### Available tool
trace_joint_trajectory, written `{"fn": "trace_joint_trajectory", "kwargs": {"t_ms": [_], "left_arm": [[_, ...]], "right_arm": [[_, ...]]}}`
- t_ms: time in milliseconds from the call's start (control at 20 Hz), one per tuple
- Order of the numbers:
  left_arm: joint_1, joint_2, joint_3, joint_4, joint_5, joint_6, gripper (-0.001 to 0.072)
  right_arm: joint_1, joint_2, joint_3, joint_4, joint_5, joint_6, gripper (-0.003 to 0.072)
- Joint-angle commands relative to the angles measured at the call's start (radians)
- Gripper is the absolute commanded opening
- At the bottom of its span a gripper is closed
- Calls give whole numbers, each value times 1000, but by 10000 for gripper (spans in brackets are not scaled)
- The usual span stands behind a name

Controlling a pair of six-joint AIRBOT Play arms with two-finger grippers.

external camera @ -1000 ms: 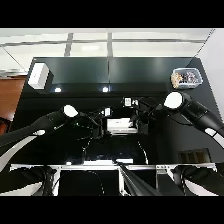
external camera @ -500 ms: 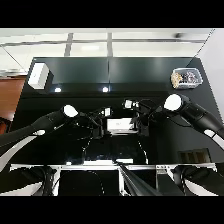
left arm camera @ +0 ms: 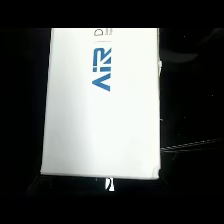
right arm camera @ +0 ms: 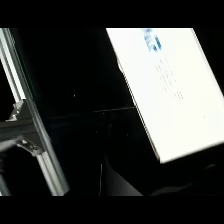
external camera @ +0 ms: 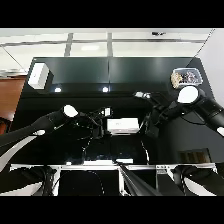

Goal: Fold the box and place the chain.

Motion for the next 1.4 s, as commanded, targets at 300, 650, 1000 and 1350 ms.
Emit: {"fn": "trace_joint_trajectory", "kwargs": {"t_ms": [300, 650, 1000, 1350], "left_arm": [[0, 0, 0, 0, 0, 1, 399], [0, 0, 0, 0, 0, 1, 399], [0, 0, 0, -1, 10, 1, 409], [1, 3, 2, -6, 31, -19, 408]], "right_arm": [[-47, -64, -239, 480, -314, 248, 18], [-18, -115, -239, 442, -402, 277, 18], [-18, -115, -241, 344, -406, 275, 18], [-76, -45, -16, 221, -158, 283, 17]]}}
